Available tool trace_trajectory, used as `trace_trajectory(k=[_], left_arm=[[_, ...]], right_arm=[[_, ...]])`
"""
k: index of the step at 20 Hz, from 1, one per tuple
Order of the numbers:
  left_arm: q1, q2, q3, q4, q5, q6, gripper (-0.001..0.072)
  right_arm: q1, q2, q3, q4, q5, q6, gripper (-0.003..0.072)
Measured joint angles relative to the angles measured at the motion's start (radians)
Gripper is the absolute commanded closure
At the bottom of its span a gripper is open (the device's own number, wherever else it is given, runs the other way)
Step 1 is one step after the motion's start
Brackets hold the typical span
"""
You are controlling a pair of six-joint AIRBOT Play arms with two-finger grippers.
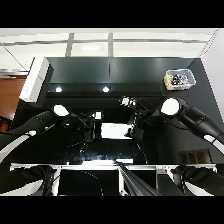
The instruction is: Fold the box and place the chain.
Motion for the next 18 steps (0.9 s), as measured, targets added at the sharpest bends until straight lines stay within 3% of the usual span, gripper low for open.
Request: trace_trajectory(k=[2, 3, 18], left_arm=[[0.0, 0.0, 0.0, 0.0, 0.0, 0.0, 0.0321], [0.0, 0.0, 0.0, 0.0, 0.0, 0.0, 0.0321], [0.0, 0.0, 0.0, 0.002, -0.001, 0.0, 0.0321]], right_arm=[[0.001, 0.002, 0.0, 0.0, -0.001, 0.0, 0.032], [0.002, 0.003, 0.0, 0.0, -0.002, 0.0, 0.0441], [0.002, 0.043, 0.0, 0.0, -0.016, 0.004, 0.0442]])
